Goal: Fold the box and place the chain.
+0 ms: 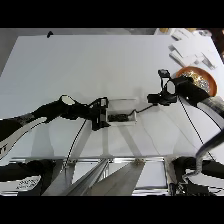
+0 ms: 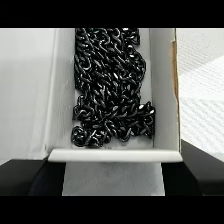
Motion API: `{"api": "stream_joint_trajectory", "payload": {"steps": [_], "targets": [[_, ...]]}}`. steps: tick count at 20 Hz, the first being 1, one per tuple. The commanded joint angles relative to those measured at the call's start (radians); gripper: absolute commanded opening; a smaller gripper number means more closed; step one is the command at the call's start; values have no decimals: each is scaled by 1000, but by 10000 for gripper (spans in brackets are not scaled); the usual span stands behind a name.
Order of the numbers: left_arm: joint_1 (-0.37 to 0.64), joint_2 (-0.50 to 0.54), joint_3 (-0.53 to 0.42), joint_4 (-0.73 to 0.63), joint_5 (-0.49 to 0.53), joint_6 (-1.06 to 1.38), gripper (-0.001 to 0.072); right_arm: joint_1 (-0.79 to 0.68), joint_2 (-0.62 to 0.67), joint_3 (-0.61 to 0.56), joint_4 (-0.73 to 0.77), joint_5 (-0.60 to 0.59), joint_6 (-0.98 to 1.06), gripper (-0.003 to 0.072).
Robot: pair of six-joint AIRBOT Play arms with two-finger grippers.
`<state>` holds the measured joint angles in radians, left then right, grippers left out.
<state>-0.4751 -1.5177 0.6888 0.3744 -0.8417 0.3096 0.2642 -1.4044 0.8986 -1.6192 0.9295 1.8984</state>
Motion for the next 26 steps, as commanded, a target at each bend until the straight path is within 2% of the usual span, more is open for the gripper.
{"api": "stream_joint_trajectory", "payload": {"steps": [1,2,3,7,11,18,21,26], "targets": [[0,0,0,0,0,0,107,0,-27,-2,0,-2,8,279],[0,0,0,0,0,0,107,0,-35,-2,0,3,7,189],[0,0,0,0,0,0,107,0,-35,-2,0,17,-8,11],[0,0,0,0,0,0,107,27,31,-2,-23,87,-75,17],[0,0,-1,0,0,0,107,82,193,-2,-23,113,-76,17],[0,0,0,0,0,0,107,319,460,-3,-6,121,-5,17],[0,0,0,0,0,0,107,443,491,-3,6,58,18,17],[0,0,-1,0,0,0,107,587,490,-8,26,-134,105,17]]}}
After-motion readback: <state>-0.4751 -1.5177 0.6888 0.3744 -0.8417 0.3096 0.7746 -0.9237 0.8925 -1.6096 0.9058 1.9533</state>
